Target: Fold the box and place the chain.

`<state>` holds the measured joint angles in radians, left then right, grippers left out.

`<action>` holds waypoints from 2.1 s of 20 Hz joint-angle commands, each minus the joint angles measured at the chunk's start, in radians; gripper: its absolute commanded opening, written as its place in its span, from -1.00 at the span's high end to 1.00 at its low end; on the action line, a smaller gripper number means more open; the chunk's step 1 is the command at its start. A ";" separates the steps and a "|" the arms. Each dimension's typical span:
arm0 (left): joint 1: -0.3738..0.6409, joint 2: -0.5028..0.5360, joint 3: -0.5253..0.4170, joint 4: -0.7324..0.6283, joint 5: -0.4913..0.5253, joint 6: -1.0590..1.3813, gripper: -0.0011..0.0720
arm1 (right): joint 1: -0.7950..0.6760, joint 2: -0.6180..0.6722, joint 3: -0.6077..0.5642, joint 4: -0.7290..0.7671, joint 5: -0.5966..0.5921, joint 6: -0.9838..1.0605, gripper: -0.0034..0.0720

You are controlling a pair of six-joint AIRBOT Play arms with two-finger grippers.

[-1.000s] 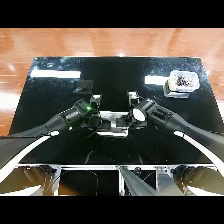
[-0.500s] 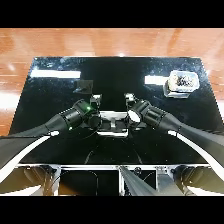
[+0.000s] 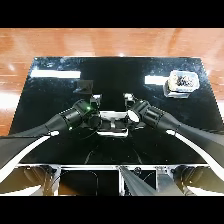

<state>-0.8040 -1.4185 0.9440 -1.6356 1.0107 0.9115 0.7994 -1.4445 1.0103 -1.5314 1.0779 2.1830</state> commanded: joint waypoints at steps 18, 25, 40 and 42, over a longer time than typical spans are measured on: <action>0.000 0.000 0.000 0.003 0.001 0.000 0.92 | 0.000 -0.026 0.001 0.027 0.002 -0.079 0.85; -0.001 0.000 0.000 0.000 0.002 0.000 0.92 | 0.000 -0.026 0.001 0.061 -0.031 -0.097 0.81; -0.004 0.000 0.000 0.000 0.001 0.000 0.92 | 0.000 -0.021 0.023 0.059 0.024 -0.117 -0.13; -0.004 0.000 0.000 0.001 0.001 0.000 0.92 | 0.000 -0.002 0.040 0.034 0.062 -0.134 -0.13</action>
<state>-0.8078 -1.4189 0.9440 -1.6375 1.0046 0.9119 0.7994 -1.4605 1.0325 -1.4696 1.1000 2.0602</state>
